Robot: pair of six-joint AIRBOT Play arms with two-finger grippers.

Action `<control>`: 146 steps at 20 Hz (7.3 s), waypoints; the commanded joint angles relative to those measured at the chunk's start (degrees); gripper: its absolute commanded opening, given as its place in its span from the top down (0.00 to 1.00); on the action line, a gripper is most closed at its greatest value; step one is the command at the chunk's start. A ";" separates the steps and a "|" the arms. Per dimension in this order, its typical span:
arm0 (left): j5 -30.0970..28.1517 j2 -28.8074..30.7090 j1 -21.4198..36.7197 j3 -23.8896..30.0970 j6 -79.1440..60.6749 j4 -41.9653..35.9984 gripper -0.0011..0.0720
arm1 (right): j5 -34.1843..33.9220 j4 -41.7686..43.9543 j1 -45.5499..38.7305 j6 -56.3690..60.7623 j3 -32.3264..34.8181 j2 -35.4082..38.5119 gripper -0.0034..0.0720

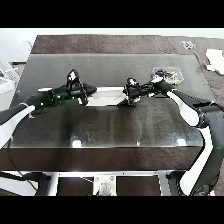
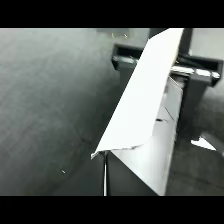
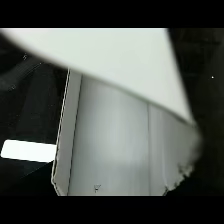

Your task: Fold the box and place the chain.

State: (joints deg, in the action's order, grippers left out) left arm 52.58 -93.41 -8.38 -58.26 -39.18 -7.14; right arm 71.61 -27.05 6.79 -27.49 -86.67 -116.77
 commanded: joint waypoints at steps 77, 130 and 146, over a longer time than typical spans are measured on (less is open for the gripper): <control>-8.63 -2.80 -4.85 -10.73 31.19 44.54 0.34 | 0.00 0.00 0.02 0.02 0.02 -0.02 0.19; -2.23 -9.57 -5.03 -12.35 10.14 25.92 0.31 | 0.00 0.00 0.02 0.02 0.02 -0.02 0.19; -7.17 -9.14 -1.20 -12.44 8.96 25.57 0.95 | 0.00 0.00 0.02 0.02 0.02 -0.02 0.19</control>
State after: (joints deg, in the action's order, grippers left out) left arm 43.55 -102.87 -11.29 -70.61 -29.52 18.65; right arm 71.50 -26.96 6.76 -27.42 -86.67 -116.77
